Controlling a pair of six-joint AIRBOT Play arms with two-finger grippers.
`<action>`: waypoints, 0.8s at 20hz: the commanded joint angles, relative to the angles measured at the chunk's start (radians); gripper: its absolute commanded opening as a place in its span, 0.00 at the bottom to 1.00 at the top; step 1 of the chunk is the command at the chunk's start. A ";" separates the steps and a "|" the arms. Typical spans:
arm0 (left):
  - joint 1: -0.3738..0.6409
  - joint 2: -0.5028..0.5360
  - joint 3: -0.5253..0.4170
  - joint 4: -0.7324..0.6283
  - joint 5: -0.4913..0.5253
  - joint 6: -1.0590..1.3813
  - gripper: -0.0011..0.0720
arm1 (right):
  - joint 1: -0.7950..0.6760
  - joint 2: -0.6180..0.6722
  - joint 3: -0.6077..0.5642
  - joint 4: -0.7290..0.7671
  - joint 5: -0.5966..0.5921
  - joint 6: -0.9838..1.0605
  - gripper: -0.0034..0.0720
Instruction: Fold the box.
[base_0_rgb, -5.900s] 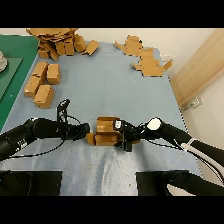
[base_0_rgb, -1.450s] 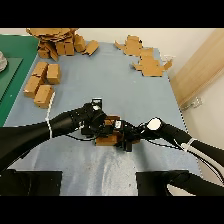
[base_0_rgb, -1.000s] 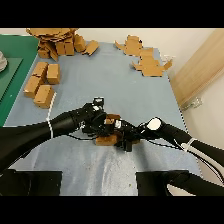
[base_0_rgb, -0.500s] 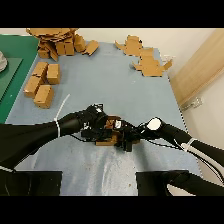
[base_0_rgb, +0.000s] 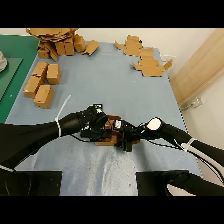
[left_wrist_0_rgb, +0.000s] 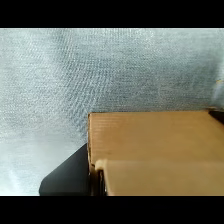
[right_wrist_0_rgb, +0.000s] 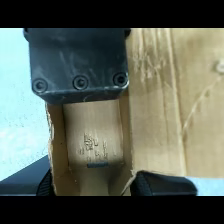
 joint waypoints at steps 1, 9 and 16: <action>0.000 0.001 0.002 -0.010 0.008 0.003 0.03 | 0.000 0.000 0.000 0.000 0.000 0.000 0.60; 0.000 0.026 0.033 -0.024 0.014 0.029 0.62 | 0.000 0.000 0.000 0.000 0.000 0.000 0.60; 0.002 0.076 0.033 -0.022 -0.030 0.030 0.62 | 0.000 0.000 0.000 0.000 0.000 0.000 0.60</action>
